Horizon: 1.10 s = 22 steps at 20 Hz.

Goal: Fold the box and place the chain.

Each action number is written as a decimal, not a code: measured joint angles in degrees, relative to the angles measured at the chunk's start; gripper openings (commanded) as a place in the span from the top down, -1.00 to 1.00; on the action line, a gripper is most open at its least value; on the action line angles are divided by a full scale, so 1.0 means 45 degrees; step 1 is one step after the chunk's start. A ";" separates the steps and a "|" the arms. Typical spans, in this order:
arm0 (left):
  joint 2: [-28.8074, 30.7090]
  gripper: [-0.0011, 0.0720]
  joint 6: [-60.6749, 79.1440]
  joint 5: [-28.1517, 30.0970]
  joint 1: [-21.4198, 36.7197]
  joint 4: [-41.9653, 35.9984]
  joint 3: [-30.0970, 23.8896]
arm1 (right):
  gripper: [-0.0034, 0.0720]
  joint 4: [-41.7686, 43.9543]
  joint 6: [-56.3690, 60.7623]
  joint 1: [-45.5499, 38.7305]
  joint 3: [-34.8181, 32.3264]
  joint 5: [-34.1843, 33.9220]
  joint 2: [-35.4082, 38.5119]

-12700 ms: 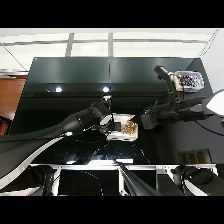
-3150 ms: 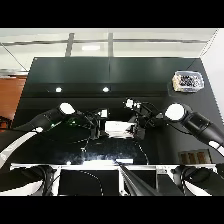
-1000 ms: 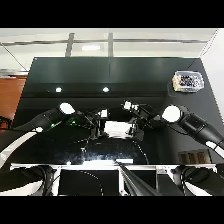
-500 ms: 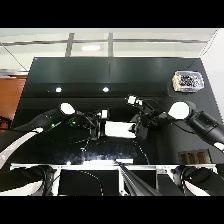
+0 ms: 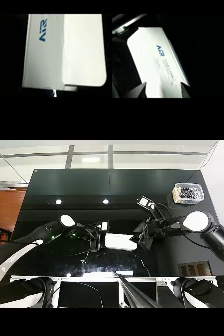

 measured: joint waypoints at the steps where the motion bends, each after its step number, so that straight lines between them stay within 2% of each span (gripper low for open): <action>1: 0.0000 -0.12 0.0000 0.0000 0.0000 0.0000 0.0000 | -0.48 -0.0160 -0.0131 0.0053 0.0010 -0.0117 -0.0039; 2: 0.0000 -0.12 0.0000 0.0000 0.0000 0.0000 0.0000 | -0.75 -0.0257 -0.0277 0.0121 0.0010 -0.0267 -0.0146; 9: 0.0000 -0.12 -0.0005 0.0000 0.0000 0.0000 0.0000 | -0.72 -0.0559 -0.1851 0.1005 0.0010 -0.1059 -0.1690; 10: 0.0000 -0.12 -0.0005 0.0000 0.0000 0.0000 0.0000 | -0.36 -0.0573 -0.1996 0.1093 0.0010 -0.1083 -0.1826; 11: 0.0000 -0.12 -0.0005 0.0000 0.0000 0.0000 0.0000 | -0.35 -0.0563 -0.2093 0.1146 0.0010 -0.1093 -0.1919; 12: 0.0000 -0.12 -0.0015 0.0005 0.0000 0.0000 0.0000 | -0.17 -0.0573 -0.2210 0.1195 0.0010 -0.1088 -0.1982; 13: 0.0000 -0.12 -0.0039 0.0005 0.0000 0.0000 0.0000 | -0.17 -0.0559 -0.2249 0.1219 0.0010 -0.1073 -0.2030; 14: 0.0000 -0.12 -0.0039 0.0029 0.0000 -0.0005 0.0000 | 0.13 -0.0554 -0.2297 0.1248 0.0010 -0.1088 -0.2074; 15: 0.0000 -0.12 -0.0039 0.0049 0.0000 -0.0010 0.0000 | 0.26 -0.0534 -0.2336 0.1263 0.0010 -0.1054 -0.2093; 22: 0.0000 -0.12 -0.0010 0.0049 0.0000 -0.0010 0.0000 | 0.25 -0.0559 -0.2429 0.1297 0.0063 -0.0855 -0.2147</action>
